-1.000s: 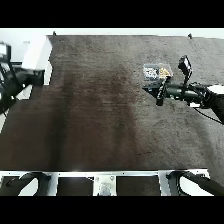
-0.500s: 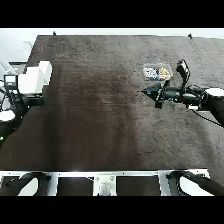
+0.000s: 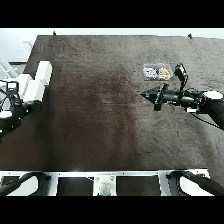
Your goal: Fold the box and place the chain.
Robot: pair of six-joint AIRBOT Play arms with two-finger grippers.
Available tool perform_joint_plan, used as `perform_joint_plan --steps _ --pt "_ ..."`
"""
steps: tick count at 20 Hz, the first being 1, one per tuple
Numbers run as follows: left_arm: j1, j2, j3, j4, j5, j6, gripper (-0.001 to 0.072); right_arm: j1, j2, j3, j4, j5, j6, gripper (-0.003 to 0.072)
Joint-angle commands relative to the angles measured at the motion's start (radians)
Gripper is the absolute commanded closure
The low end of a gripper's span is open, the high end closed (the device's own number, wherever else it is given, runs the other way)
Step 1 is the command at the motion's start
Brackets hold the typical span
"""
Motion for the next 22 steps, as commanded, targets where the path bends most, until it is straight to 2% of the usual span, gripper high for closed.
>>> perform_joint_plan --steps 1,6,7,8,10,11,12,13,16,17,18,20,21,22 --pt "0.007 -0.070 0.051 -0.010 -0.032 0.019 0.0688 0.000 0.000 -0.002 0.005 0.000 0.000 0.0673" --pt "0.007 -0.070 0.051 -0.010 -0.038 0.019 0.0669 0.000 0.000 -0.002 0.005 0.000 -0.001 0.0666" --pt "0.007 -0.070 0.051 -0.011 -0.047 0.018 0.0370 0.000 0.000 -0.002 0.005 0.000 -0.001 0.0626" --pt "0.007 -0.070 0.051 -0.011 -0.054 0.018 0.0202 0.000 0.000 -0.002 0.005 0.000 0.000 0.0610" --pt "0.007 -0.070 0.051 -0.008 -0.055 0.019 0.0197 0.000 0.000 -0.002 0.005 0.000 -0.001 0.0604" --pt "0.007 -0.069 0.051 -0.007 -0.054 0.019 0.0041 0.000 0.000 -0.002 0.005 0.000 -0.001 0.0593" --pt "0.007 -0.069 0.052 -0.007 -0.056 0.019 -0.0011 0.000 0.000 -0.002 0.005 0.000 0.000 0.0558" --pt "0.007 -0.068 0.052 -0.005 -0.061 0.021 -0.0010 0.000 0.000 -0.002 0.005 0.000 0.000 0.0532" --pt "0.007 -0.043 0.053 -0.003 -0.081 0.037 -0.0011 0.000 0.000 -0.002 0.005 -0.001 -0.001 0.0530" --pt "0.007 -0.025 0.054 -0.003 -0.089 0.037 -0.0011 -0.001 0.000 -0.002 0.005 -0.001 -0.001 0.0481" --pt "0.007 0.001 0.053 -0.001 -0.103 0.037 -0.0011 0.000 0.000 -0.002 0.005 -0.005 -0.001 0.0450" --pt "0.007 0.057 0.053 0.000 -0.117 0.036 -0.0010 -0.001 0.000 -0.002 0.005 -0.008 -0.001 0.0447" --pt "0.007 0.089 0.054 0.000 -0.117 0.036 -0.0010 -0.001 0.000 -0.002 0.005 -0.008 0.000 0.0409" --pt "0.007 0.125 0.054 0.000 -0.123 0.036 -0.0010 -0.001 0.000 -0.002 0.005 -0.008 0.000 0.0412"
